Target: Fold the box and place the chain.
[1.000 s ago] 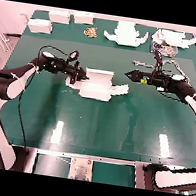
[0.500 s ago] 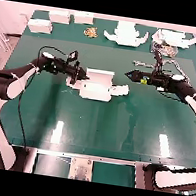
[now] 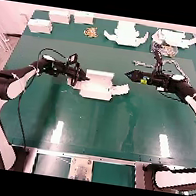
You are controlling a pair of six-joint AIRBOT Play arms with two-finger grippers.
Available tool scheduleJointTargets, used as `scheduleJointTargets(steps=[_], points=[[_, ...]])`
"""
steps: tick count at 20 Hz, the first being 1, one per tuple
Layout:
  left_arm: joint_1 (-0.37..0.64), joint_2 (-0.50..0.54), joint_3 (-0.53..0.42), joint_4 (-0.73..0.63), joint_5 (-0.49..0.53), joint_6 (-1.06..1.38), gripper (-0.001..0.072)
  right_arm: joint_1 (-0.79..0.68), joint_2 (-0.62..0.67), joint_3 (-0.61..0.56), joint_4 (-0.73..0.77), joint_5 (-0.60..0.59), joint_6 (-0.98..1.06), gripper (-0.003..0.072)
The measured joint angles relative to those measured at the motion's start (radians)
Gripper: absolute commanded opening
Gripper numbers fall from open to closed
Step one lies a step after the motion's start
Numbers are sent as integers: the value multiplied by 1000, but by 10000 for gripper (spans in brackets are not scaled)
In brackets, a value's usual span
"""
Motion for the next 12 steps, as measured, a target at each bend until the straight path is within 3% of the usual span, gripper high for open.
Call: scheduleJointTargets(steps=[12], points=[[0,1,-1,7,13,6,20,0,4,-3,10,0,-14,192]])
